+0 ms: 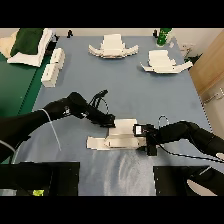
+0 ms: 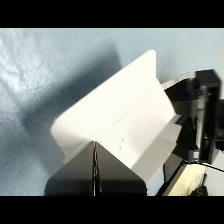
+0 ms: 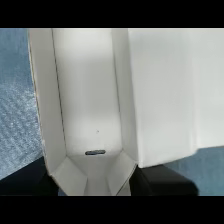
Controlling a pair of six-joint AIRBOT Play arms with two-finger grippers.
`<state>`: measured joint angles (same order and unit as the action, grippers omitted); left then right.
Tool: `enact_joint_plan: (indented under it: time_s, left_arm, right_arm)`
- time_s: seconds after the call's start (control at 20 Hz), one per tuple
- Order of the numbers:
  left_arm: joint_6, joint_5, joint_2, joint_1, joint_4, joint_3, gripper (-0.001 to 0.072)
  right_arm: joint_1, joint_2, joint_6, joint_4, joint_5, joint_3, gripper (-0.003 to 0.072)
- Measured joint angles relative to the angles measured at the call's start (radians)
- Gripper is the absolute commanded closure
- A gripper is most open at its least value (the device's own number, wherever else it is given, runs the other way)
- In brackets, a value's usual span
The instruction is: Fold the box.
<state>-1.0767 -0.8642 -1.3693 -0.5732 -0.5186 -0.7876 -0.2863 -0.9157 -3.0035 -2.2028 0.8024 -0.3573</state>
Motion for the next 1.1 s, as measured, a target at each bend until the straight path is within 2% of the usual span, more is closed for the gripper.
enact_joint_plan:
  time_s: [0.25,0.5,0.9,1.1]
  left_arm:
    - [-0.015,-0.025,-0.056,-0.005,0.003,-0.006,0.0697]
    - [0.022,-0.033,-0.037,0.001,-0.005,-0.05,0.0697]
    - [0.071,-0.132,0.209,0.017,-0.142,-0.077,0.0697]
    - [0.136,-0.172,0.341,-0.016,-0.224,-0.042,0.0698]
  right_arm:
    - [0.0,0.0,0.0,0.0,0.0,0.0,0.0209]
    - [0.0,0.0,0.0,0.0,0.0,0.0,0.0209]
    - [0.0,0.0,0.0,0.0,0.0,0.0,0.0208]
    - [0.0,0.0,0.0,0.0,0.0,0.0,0.0209]
